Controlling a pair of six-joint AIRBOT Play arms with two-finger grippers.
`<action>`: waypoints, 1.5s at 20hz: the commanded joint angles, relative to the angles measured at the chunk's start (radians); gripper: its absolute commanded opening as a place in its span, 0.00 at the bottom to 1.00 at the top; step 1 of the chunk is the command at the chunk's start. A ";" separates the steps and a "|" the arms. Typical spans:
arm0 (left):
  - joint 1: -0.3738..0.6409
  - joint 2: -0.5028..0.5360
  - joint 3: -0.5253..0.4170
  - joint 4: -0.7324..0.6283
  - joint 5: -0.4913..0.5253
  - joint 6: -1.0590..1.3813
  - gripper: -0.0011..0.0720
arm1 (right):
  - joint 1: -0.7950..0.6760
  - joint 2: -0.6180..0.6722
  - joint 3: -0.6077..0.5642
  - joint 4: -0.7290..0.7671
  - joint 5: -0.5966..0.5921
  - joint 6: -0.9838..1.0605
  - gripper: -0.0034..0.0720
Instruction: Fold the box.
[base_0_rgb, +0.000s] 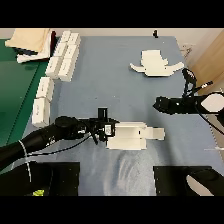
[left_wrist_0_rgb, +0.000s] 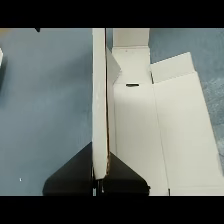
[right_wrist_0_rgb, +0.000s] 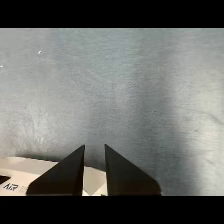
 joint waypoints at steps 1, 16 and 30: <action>0.000 -0.047 -0.005 -0.116 -0.012 0.086 0.03 | 0.009 0.000 0.001 0.000 -0.009 0.001 0.30; -0.007 -0.074 -0.034 -0.139 -0.008 0.082 0.03 | 0.009 0.000 0.001 0.000 -0.017 0.001 0.30; -0.136 -0.073 -0.034 -0.111 0.070 -0.129 0.03 | 0.009 0.000 0.001 0.000 -0.024 -0.012 0.30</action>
